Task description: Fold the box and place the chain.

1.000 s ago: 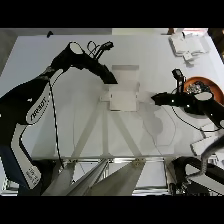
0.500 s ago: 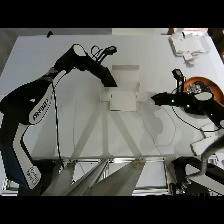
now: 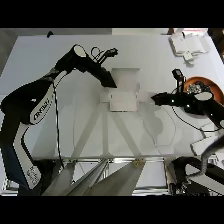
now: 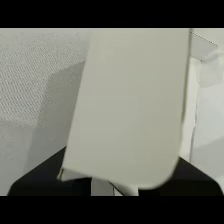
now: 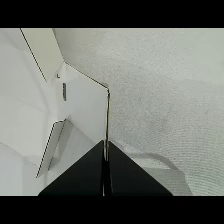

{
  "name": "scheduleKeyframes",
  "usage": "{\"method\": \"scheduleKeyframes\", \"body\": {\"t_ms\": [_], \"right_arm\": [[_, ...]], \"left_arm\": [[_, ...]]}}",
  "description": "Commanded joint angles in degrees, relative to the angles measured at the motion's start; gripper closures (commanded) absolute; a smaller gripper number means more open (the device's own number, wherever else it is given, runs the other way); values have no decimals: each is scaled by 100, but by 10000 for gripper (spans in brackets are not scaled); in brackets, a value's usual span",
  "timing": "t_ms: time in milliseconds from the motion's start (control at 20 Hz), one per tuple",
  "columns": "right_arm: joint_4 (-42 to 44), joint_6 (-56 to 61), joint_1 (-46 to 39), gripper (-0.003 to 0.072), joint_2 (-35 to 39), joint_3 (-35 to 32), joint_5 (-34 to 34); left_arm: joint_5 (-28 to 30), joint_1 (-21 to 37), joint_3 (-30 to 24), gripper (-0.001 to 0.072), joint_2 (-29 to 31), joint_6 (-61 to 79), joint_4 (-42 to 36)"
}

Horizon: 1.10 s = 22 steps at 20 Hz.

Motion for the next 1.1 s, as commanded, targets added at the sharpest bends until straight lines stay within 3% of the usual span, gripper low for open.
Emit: {"method": "scheduleKeyframes", "body": {"t_ms": [0, 50, 250, 1050], "right_arm": [[4, 2, 4, 673, 2, -2, 4], [4, 2, 4, 673, 2, -2, 4], [4, 0, 4, 673, 2, -2, 2], [4, 2, 4, 673, 2, -2, 4]], "left_arm": [[-37, -2, 4, 481, -4, 140, -11], [-37, 0, 4, 579, -4, 142, -7], [-57, 15, 4, 695, -4, 393, -7], [-4, 13, 4, 697, 2, 398, 37]]}}
